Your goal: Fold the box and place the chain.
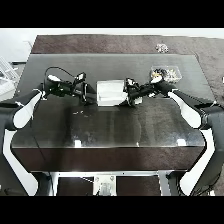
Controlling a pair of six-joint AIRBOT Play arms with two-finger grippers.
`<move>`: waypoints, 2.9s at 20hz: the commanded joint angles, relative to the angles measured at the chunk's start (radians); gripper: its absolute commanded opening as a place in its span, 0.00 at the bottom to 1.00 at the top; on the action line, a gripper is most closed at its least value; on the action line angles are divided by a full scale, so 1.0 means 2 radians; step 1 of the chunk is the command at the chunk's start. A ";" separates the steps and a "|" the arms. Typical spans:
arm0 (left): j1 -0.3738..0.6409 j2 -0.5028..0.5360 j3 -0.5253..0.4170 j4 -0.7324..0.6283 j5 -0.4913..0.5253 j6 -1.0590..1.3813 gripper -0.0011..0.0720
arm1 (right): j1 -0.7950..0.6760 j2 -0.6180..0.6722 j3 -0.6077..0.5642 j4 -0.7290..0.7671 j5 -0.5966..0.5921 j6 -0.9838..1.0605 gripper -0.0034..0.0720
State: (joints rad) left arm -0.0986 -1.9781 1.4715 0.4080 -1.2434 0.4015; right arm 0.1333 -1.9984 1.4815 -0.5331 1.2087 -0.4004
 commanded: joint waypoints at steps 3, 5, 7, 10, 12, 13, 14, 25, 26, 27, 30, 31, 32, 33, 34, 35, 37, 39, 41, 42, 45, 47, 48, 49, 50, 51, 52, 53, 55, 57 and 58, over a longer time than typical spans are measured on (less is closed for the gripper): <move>-0.002 -0.002 0.000 -0.007 0.001 -0.001 1.00 | 0.000 0.000 0.000 0.000 0.000 0.000 0.84; -0.003 -0.006 0.000 -0.008 0.000 -0.002 1.00 | 0.000 0.000 0.000 0.000 0.000 0.000 0.83; -0.003 -0.011 0.000 -0.016 -0.003 -0.002 1.00 | 0.000 0.000 0.000 0.000 0.000 0.000 0.84; -0.002 -0.012 0.000 -0.023 0.000 -0.002 1.00 | 0.000 0.000 0.000 0.000 0.000 0.000 0.84; -0.003 -0.012 0.000 -0.023 0.001 -0.002 1.00 | 0.000 0.000 0.000 0.000 0.000 0.000 0.84; -0.003 -0.012 0.000 -0.023 0.000 -0.002 1.00 | 0.000 0.000 0.000 0.000 0.000 0.000 0.83; -0.002 -0.012 0.000 -0.023 -0.001 -0.002 1.00 | 0.000 0.000 0.000 0.000 0.000 0.000 0.83; -0.002 -0.012 0.000 -0.025 0.008 -0.002 1.00 | 0.000 0.000 0.000 0.000 0.000 0.000 0.84; -0.002 -0.012 0.000 -0.025 0.008 0.005 1.00 | 0.000 0.000 0.000 0.000 0.000 0.000 0.84; -0.001 -0.012 0.000 -0.024 0.006 0.011 1.00 | 0.000 0.000 0.000 0.000 0.000 0.000 0.84; -0.001 -0.012 0.000 -0.007 0.002 0.028 1.00 | 0.000 0.000 0.000 0.000 0.000 0.000 0.84; -0.001 -0.012 0.000 -0.003 0.001 0.030 1.00 | 0.000 0.000 0.000 0.000 0.000 0.000 0.84; 0.000 -0.012 0.000 0.004 0.001 0.033 1.00 | 0.000 0.000 0.000 0.000 0.000 0.000 0.84; 0.003 -0.012 0.000 0.008 0.001 0.036 1.00 | 0.000 0.000 0.000 0.000 0.000 0.000 0.83; 0.006 -0.012 0.000 0.008 -0.003 0.036 1.00 | 0.000 0.000 0.000 0.000 0.000 0.000 0.84; 0.010 -0.012 0.000 0.000 -0.009 0.036 1.00 | 0.000 0.000 0.000 0.000 0.000 0.000 0.84; 0.011 -0.012 0.000 -0.013 -0.025 0.036 1.00 | 0.000 0.000 0.000 0.000 0.000 0.000 0.84; 0.008 -0.012 0.000 -0.014 -0.027 0.036 1.00 | 0.000 0.000 0.000 0.000 0.000 0.000 0.83; 0.006 -0.012 0.000 -0.017 -0.024 0.036 1.00 | 0.000 0.000 0.000 0.000 0.000 0.000 0.84; 0.005 -0.012 0.000 -0.020 -0.024 0.036 1.00 | 0.000 0.000 0.000 0.000 0.000 0.000 0.84; 0.001 -0.012 0.000 -0.024 -0.016 0.036 1.00 | 0.000 0.000 0.000 0.000 0.000 0.000 0.84; -0.003 -0.016 0.000 -0.025 -0.007 0.036 1.00 | 0.000 0.000 0.000 0.000 0.000 0.000 0.84; -0.004 -0.020 0.000 -0.029 -0.008 0.036 1.00 | 0.000 0.000 0.000 0.000 0.000 0.000 0.83; -0.005 -0.026 0.000 -0.033 -0.008 0.037 1.00 | 0.000 0.000 0.000 0.000 0.000 0.000 0.84; -0.005 -0.028 0.000 -0.045 -0.010 0.040 1.00 | 0.000 0.000 0.000 0.000 0.000 0.000 0.84; -0.006 -0.028 0.000 -0.047 -0.003 0.047 1.00 | 0.000 0.000 0.000 0.000 0.000 0.000 0.84; -0.006 -0.028 0.000 -0.049 0.004 0.054 1.00 | 0.000 0.000 0.000 0.000 0.000 0.000 0.83; -0.007 -0.028 0.000 -0.050 0.010 0.055 1.00 | 0.000 0.000 0.000 0.000 0.000 0.000 0.84; -0.010 -0.028 0.000 -0.051 0.017 0.062 1.00 | 0.000 0.000 0.000 0.000 0.000 0.000 0.84; -0.015 -0.028 0.000 -0.051 0.033 0.072 1.00 | 0.000 0.000 0.000 0.000 0.000 0.000 0.84; -0.016 -0.028 0.000 -0.051 0.039 0.077 1.00 | 0.000 0.000 0.000 0.000 0.000 0.000 0.84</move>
State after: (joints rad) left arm -0.1226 -2.0335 1.4715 0.3134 -1.2137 0.5255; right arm 0.1333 -1.9984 1.4815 -0.5320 1.2045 -0.3992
